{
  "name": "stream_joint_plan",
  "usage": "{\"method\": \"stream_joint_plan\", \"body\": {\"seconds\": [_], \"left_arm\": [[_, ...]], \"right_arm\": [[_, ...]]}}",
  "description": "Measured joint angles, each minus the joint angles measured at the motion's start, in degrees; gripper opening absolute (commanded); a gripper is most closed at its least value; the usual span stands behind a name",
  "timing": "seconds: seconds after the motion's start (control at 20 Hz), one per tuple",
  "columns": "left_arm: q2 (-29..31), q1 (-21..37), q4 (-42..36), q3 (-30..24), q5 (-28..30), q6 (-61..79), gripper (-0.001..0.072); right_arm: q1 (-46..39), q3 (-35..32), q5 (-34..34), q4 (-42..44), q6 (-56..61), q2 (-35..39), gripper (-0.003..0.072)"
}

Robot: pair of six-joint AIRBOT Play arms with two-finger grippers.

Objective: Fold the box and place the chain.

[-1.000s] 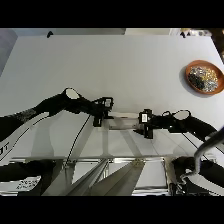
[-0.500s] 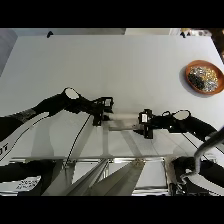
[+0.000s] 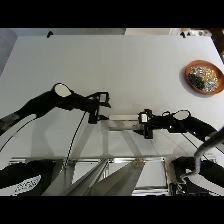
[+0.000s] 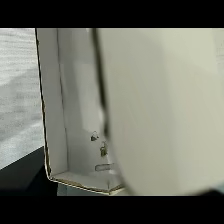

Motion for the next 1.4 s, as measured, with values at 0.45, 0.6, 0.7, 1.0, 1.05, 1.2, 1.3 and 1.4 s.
{"method": "stream_joint_plan", "body": {"seconds": [0.45,0.6,0.7,1.0,1.05,1.2,1.3,1.4], "left_arm": [[14.9,2.7,10.3,0.0,-10.3,-12.5,0.0005],[17.0,0.7,10.6,0.0,-13.0,-17.6,0.0004],[17.3,-2.1,10.4,0.0,-13.6,-21.2,0.0004],[12.8,-13.2,2.4,0.0,-1.2,-26.7,0.0004],[11.5,-14.5,0.7,0.0,2.3,-27.5,0.0004],[6.4,-16.9,-4.3,0.0,13.3,-29.9,0.0004],[3.0,-17.6,-6.9,0.0,19.7,-31.5,0.0004],[0.3,-17.9,-8.9,0.0,25.3,-33.6,0.0004]], "right_arm": [[0.0,0.0,0.0,-0.1,-0.2,0.0,0.0340],[0.0,0.0,0.0,-0.1,-0.2,0.0,0.0340],[0.0,0.0,0.0,-0.1,-0.2,0.0,0.0340],[0.0,0.0,0.1,-0.1,-0.2,0.0,0.0340],[0.0,0.0,0.1,-0.1,-0.2,0.0,0.0340],[0.0,0.0,0.1,-0.1,-0.2,0.0,0.0340],[0.0,0.0,0.1,-0.1,-0.2,0.0,0.0340],[0.0,0.0,0.1,-0.1,-0.2,0.0,0.0340]]}}
